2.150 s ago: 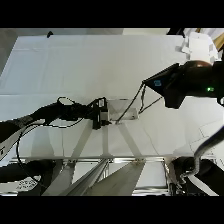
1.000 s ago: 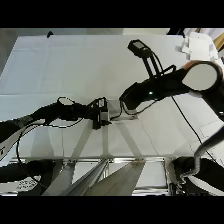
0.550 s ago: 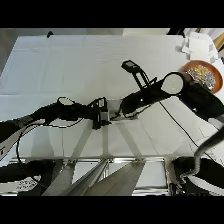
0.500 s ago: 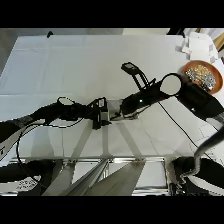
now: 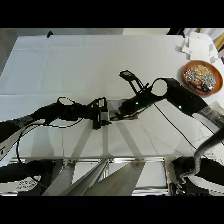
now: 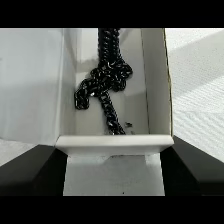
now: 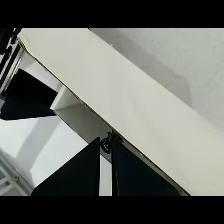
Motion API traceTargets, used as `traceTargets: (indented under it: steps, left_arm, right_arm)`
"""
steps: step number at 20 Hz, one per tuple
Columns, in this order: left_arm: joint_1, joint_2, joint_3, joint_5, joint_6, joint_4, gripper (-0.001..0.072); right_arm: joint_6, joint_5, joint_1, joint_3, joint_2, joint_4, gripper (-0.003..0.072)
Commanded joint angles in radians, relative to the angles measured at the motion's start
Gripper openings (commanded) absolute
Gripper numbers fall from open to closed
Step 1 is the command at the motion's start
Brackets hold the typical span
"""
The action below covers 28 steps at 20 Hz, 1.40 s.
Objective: Fold the box and place the chain.
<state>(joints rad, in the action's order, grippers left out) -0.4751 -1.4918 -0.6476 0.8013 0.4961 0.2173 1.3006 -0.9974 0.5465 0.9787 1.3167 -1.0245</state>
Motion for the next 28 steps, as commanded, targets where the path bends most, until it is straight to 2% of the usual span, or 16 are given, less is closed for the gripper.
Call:
traceTargets:
  steps: [1,5,6,10,12,17,22,25,28]
  left_arm:
    - [0.000,0.000,0.000,0.000,0.000,0.000,0.0137]
    - [0.000,0.000,0.000,0.000,0.000,0.000,0.0137]
    - [0.000,0.000,0.000,0.000,0.000,0.000,0.0137]
    - [0.000,0.000,0.000,0.000,0.000,0.000,0.0137]
    - [0.000,0.000,0.000,0.000,0.000,0.000,0.0137]
    - [0.000,0.000,0.000,0.000,0.000,0.000,0.0137]
    - [0.000,0.000,0.000,0.000,0.000,0.000,0.0137]
    - [0.000,0.000,0.000,0.000,0.000,0.000,0.0137]
    - [0.000,0.000,0.000,0.000,0.000,0.000,0.0137]
  right_arm:
    - [0.000,0.003,0.001,-0.001,0.016,0.000,0.0020]
    - [0.001,0.003,0.001,-0.001,0.018,-0.002,0.0027]
    - [0.001,0.003,0.001,-0.001,0.018,-0.002,0.0074]
    - [0.005,0.002,0.001,-0.001,0.018,-0.002,0.0100]
    - [0.011,-0.006,0.001,-0.001,0.018,-0.002,0.0234]
    - [0.011,-0.045,0.001,0.000,-0.011,0.000,0.0239]
    - [0.011,-0.101,-0.011,-0.001,-0.180,-0.099,0.0237]
    - [0.011,-0.177,-0.064,-0.001,-0.261,-0.133,0.0237]
    - [0.008,-0.243,-0.150,-0.001,-0.288,-0.136,0.0237]
